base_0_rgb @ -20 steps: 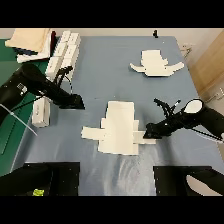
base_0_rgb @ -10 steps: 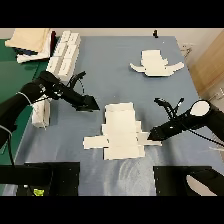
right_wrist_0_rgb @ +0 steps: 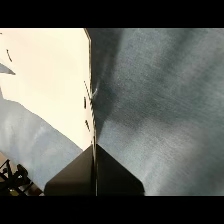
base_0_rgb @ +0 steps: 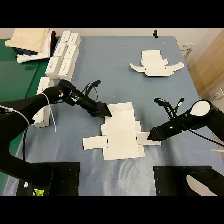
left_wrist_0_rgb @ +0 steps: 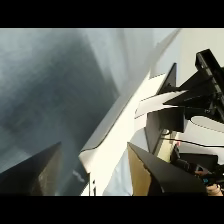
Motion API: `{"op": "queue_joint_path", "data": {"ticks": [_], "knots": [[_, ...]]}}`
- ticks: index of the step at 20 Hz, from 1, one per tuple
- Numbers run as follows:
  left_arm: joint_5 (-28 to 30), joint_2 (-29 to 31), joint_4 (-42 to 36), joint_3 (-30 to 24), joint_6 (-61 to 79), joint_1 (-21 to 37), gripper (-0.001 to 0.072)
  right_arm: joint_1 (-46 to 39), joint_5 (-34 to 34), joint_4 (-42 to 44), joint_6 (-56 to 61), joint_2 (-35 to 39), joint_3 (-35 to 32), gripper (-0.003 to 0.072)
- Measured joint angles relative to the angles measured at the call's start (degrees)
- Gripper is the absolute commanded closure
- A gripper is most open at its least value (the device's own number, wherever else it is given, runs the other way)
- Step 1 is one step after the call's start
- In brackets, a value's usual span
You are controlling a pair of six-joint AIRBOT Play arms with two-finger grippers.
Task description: Fold the box.
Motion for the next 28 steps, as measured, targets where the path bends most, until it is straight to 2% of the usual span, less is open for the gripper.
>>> {"op": "queue_joint_path", "data": {"ticks": [2, 3, 4, 5, 6, 7, 8, 12, 13, 15, 16, 19, 22, 27, 28], "knots": [[0.0, -0.8, -1.1, 0.1, 1.2, -1.3, 0.0134, 0.0, 0.1, 0.1, -0.1, 0.0, 0.0, 0.0683], [0.0, -1.0, -1.4, 0.1, 1.6, -1.7, 0.0348, 0.0, 0.1, 0.1, -0.1, 0.0, 0.0, 0.0683], [0.0, -1.2, -1.5, 0.2, 2.1, -2.1, 0.0498, 0.0, 0.3, 0.1, -0.2, 0.0, 0.0, 0.0683], [-0.1, -1.3, -1.6, 0.2, 2.8, -2.4, 0.0503, 0.0, 0.4, 0.1, -0.2, 0.0, 0.0, 0.0683], [-0.4, -1.4, -1.5, 0.2, 3.5, -2.7, 0.0538, 0.0, 0.5, 0.0, -0.3, 0.0, 0.0, 0.0683], [-0.5, -1.5, -1.5, 0.2, 4.1, -2.9, 0.0666, 0.0, 0.5, 0.0, -0.3, 0.0, 0.0, 0.0683], [-0.9, -1.6, -1.5, 0.2, 4.6, -3.0, 0.0690, 0.0, 0.4, 0.0, -0.4, 0.0, 0.0, 0.0683], [-1.5, -1.6, -1.3, 0.2, 6.6, -3.3, 0.0691, 0.0, 0.4, 0.0, -0.6, 0.0, 0.0, 0.0682], [-1.7, -1.6, -1.3, 0.2, 6.7, -3.3, 0.0691, 0.0, 0.5, 0.0, -0.6, 0.0, 0.0, 0.0632], [-2.1, -1.6, -1.0, 0.2, 6.8, -3.3, 0.0692, 0.0, 0.0, 0.1, -0.6, 0.0, 0.0, 0.0339], [-2.2, -1.7, -1.1, 0.4, 7.1, -3.3, 0.0695, 0.0, -0.3, 0.1, -0.2, 0.0, 0.0, 0.0289], [-2.3, -0.6, -1.3, 0.9, 12.7, -3.4, 0.0698, 0.0, -3.0, -1.8, 4.5, 0.1, 0.3, 0.0289], [2.7, 3.6, 0.2, 0.6, 18.8, -4.7, 0.0698, -0.3, -4.4, -7.1, 12.1, 1.0, 2.2, 0.0289], [18.0, 14.7, 2.5, -6.1, 28.9, -10.2, 0.0698, -1.2, -9.5, -14.0, 23.8, 5.7, 6.3, 0.0295], [22.0, 17.2, 2.4, -8.5, 31.6, -11.7, 0.0698, -1.4, -10.8, -14.6, 25.4, 6.8, 6.8, 0.0325]]}}
